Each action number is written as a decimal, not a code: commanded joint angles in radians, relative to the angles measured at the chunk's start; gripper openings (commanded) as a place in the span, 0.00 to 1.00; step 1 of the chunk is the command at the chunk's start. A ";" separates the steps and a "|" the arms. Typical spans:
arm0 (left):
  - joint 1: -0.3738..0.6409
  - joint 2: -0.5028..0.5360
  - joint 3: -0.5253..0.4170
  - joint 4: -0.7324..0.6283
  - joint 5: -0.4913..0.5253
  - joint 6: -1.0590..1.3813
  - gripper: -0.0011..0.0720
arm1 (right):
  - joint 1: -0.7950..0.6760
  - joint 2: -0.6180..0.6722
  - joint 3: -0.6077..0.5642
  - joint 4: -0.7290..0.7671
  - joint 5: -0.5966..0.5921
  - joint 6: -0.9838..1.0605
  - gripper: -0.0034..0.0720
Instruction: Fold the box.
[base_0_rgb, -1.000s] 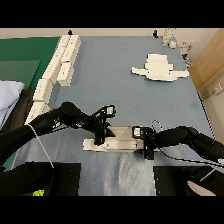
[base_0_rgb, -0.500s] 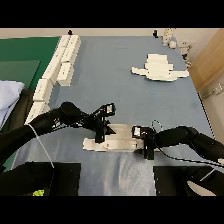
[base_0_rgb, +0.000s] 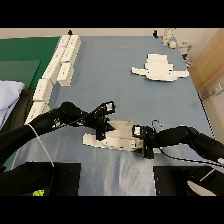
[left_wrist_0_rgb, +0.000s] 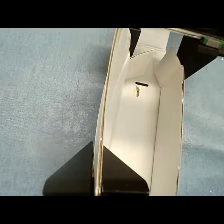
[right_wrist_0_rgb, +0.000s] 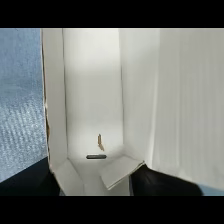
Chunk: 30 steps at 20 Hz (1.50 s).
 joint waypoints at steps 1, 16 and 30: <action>0.001 0.001 0.001 -0.001 -0.081 0.000 0.03 | 0.001 0.000 0.000 0.000 -0.003 0.000 0.73; 0.000 0.001 0.001 -0.022 -0.189 -0.004 0.03 | 0.001 0.000 0.000 0.001 -0.002 0.000 0.73; 0.000 0.001 0.001 -0.132 -0.193 -0.003 0.03 | 0.001 0.000 0.029 0.002 -0.001 0.000 0.73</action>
